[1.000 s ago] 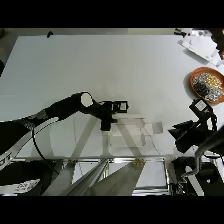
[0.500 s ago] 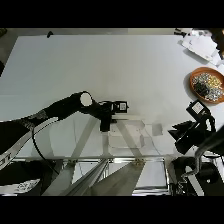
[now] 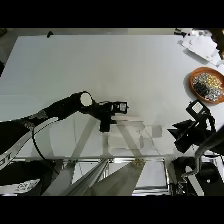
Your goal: Fold the box and place the chain.
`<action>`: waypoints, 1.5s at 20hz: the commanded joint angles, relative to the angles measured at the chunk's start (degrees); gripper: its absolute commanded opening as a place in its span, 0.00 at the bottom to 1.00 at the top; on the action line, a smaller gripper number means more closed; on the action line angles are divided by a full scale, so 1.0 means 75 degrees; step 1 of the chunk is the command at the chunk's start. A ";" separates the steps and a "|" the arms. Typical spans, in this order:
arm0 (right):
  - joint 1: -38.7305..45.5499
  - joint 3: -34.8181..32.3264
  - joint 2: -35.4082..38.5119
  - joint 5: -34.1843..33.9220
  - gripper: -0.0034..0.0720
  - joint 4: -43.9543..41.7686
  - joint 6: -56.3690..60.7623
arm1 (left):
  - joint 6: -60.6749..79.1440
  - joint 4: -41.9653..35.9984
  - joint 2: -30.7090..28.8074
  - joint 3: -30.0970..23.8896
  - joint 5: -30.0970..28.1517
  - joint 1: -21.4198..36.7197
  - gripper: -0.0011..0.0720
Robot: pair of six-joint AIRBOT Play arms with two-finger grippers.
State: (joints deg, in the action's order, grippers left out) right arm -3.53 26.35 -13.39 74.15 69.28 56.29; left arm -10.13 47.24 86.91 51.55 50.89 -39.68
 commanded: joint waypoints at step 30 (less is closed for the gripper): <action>-0.0006 -0.0006 0.0003 -0.0023 0.41 -0.0009 0.0026 | -0.0388 -0.0187 -0.0224 -0.0003 -0.0694 -0.0009 0.38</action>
